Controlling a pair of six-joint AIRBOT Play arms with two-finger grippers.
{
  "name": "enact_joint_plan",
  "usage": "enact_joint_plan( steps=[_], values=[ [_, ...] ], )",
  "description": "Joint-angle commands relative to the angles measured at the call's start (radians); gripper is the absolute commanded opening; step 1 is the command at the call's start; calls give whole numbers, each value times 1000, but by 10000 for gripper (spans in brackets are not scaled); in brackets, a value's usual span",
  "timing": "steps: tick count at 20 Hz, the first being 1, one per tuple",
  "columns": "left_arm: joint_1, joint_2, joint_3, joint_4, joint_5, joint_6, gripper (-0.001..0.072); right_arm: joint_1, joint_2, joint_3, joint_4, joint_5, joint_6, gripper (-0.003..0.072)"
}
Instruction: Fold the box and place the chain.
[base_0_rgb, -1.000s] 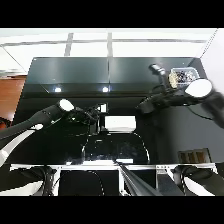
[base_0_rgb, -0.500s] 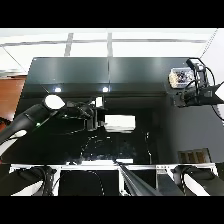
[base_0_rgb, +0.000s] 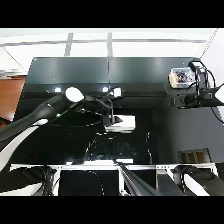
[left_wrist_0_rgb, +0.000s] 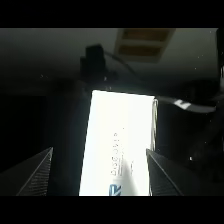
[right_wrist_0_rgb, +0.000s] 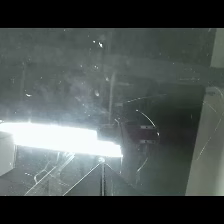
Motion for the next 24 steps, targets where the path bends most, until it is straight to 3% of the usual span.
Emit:
enact_joint_plan(
  steps=[1,9,24],
  values=[
    [-48,-92,64,77,-27,-100,712,0,0,-2,2,3,2,16],
    [-56,-93,64,106,-76,-134,712,0,0,-2,55,-2,1,16],
    [-56,-94,108,161,-66,-159,711,0,0,-4,55,-3,2,16]
  ],
)
